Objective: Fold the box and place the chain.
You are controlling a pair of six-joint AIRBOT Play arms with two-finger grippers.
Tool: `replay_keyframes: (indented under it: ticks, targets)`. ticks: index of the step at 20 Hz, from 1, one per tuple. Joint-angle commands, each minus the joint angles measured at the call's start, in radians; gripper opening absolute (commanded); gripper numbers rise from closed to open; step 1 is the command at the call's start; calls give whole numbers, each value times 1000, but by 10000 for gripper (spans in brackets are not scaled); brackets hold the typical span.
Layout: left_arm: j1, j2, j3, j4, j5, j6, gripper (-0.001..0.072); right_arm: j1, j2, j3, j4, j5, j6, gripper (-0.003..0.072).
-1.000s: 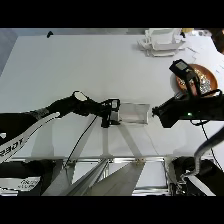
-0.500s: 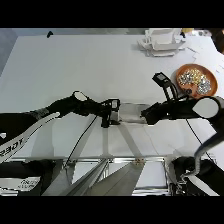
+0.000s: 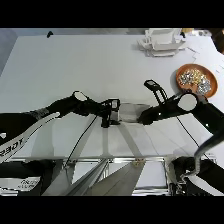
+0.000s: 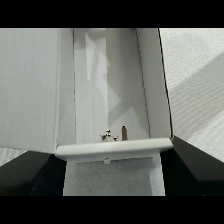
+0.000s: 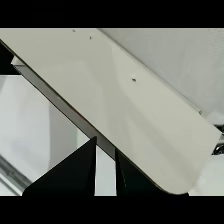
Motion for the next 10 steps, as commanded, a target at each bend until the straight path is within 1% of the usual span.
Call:
replay_keyframes:
  ticks: [1, 3, 5, 7, 10]
  targets:
    - [0, 0, 0, 0, 0, 0, 85, 1, -11, 0, 1, 13, -1, 143]
    - [0, 0, 0, 0, 0, 0, 85, 1, 12, 0, 1, 16, -1, 231]
    - [0, 0, 0, 0, 0, 0, 85, -5, 67, 11, -19, 19, -1, 230]
    - [0, 0, 0, 0, 0, 0, 85, -31, 129, 39, -81, 23, 9, 217]
    - [0, 0, 0, 0, 0, 0, 85, -120, 192, 67, -164, 2, 85, 217]
